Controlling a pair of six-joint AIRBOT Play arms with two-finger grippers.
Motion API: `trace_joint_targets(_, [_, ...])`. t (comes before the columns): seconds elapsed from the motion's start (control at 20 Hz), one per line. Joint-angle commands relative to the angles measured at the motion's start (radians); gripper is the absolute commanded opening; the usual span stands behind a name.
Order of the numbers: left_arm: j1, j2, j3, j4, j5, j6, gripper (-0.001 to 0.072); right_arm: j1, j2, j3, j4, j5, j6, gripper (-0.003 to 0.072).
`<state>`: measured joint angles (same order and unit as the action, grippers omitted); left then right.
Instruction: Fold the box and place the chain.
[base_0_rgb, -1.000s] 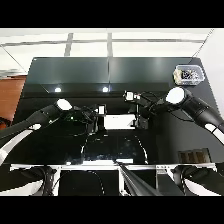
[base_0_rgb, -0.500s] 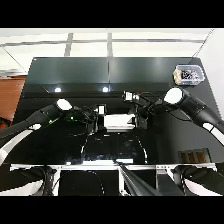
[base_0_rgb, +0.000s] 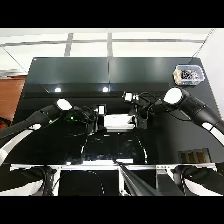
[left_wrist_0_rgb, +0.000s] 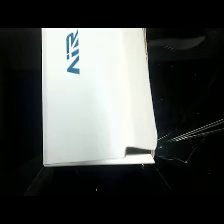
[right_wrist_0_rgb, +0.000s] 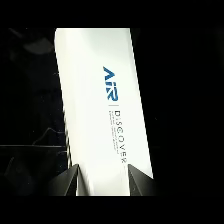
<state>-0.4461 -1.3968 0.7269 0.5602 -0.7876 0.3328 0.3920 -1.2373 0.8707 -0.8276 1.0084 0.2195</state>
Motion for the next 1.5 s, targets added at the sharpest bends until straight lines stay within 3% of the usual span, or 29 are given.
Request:
trace_joint_targets(0.0, [-0.001, 0.0, 0.0, 0.0, -0.001, 0.0, 0.0334, 0.001, -0.001, -0.001, 0.0, 0.001, 0.001, 0.0346])
trace_joint_targets(1.45, [-0.001, 0.0, 0.0, 0.0, -0.002, 0.0, 0.0334, 0.003, -0.015, -0.001, 0.001, -0.011, 0.001, 0.0345])
